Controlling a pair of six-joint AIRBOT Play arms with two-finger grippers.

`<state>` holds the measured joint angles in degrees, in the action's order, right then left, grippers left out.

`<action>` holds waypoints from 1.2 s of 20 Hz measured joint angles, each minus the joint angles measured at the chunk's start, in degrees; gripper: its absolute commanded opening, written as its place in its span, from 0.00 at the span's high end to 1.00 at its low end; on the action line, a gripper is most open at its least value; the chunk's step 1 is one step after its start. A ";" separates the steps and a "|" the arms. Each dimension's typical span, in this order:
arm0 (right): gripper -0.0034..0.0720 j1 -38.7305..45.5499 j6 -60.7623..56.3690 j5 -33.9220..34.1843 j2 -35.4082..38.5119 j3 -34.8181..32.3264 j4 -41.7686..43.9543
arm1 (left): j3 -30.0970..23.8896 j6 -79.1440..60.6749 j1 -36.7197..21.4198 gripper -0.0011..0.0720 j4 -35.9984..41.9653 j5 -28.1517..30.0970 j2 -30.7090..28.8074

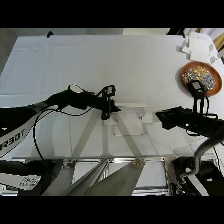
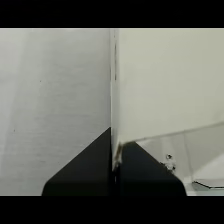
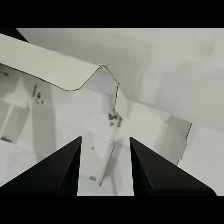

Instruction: Fold the box and place the chain.

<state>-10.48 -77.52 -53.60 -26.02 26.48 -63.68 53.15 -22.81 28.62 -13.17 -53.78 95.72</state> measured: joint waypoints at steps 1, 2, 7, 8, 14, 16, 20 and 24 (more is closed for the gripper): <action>0.50 0.02 0.00 0.00 0.00 0.00 -0.11 | 0.00 0.00 0.00 0.98 0.09 0.15 0.17; 0.51 0.02 0.00 0.00 0.00 0.00 -0.20 | 0.00 -0.02 0.00 0.98 0.15 0.22 0.31; 0.51 0.00 -0.02 0.00 0.00 0.00 -0.37 | 0.02 -0.11 0.00 0.98 -0.04 0.50 0.55; 0.51 0.02 -0.02 0.00 0.00 0.00 -0.37 | 0.02 -0.11 0.00 0.98 -0.15 0.57 0.57; 0.51 0.00 -0.02 0.02 0.00 0.00 -0.55 | 0.04 -0.28 0.02 0.98 -0.83 1.05 0.37; 0.51 0.02 -0.02 0.02 0.00 0.00 -0.57 | 0.04 -0.33 0.02 0.98 -1.55 1.20 0.24; 0.51 0.02 -0.02 0.02 0.00 0.00 -0.59 | 0.07 -0.28 0.00 0.98 -3.85 1.27 0.13; 0.51 0.02 -0.02 0.04 0.00 0.00 -0.61 | 0.15 -0.17 0.00 0.98 -5.42 0.57 0.00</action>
<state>-10.46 -77.54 -53.56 -26.02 26.48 -64.29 53.30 -22.98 28.62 -18.59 -53.21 95.72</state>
